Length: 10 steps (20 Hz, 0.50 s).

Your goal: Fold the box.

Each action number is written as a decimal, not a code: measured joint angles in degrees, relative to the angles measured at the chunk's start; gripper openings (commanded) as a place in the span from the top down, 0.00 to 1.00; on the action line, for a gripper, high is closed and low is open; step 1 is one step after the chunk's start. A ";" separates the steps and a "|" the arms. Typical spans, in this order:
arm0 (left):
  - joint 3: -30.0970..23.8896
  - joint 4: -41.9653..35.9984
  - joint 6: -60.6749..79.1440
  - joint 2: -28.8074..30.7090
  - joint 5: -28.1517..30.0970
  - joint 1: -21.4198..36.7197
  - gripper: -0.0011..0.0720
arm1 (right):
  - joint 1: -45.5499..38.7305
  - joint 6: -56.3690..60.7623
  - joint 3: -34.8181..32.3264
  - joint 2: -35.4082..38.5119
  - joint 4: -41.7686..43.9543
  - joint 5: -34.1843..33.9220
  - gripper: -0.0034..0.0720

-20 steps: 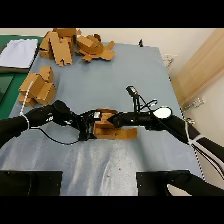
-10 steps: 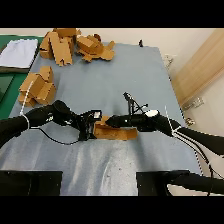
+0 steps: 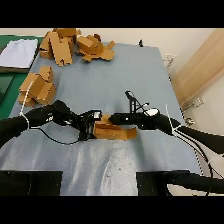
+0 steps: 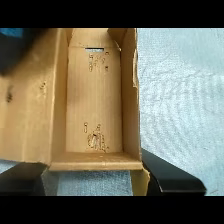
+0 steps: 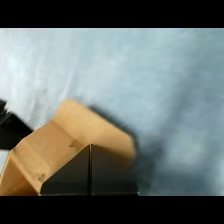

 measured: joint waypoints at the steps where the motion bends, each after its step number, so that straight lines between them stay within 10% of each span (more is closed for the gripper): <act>1: 0.00 0.02 0.00 0.00 0.00 0.00 0.34 | -0.98 -0.04 0.44 0.81 -1.16 -0.44 0.95; 10: 0.00 0.04 0.09 0.00 -0.02 0.00 0.34 | -11.02 7.19 1.25 13.22 -26.51 10.29 0.95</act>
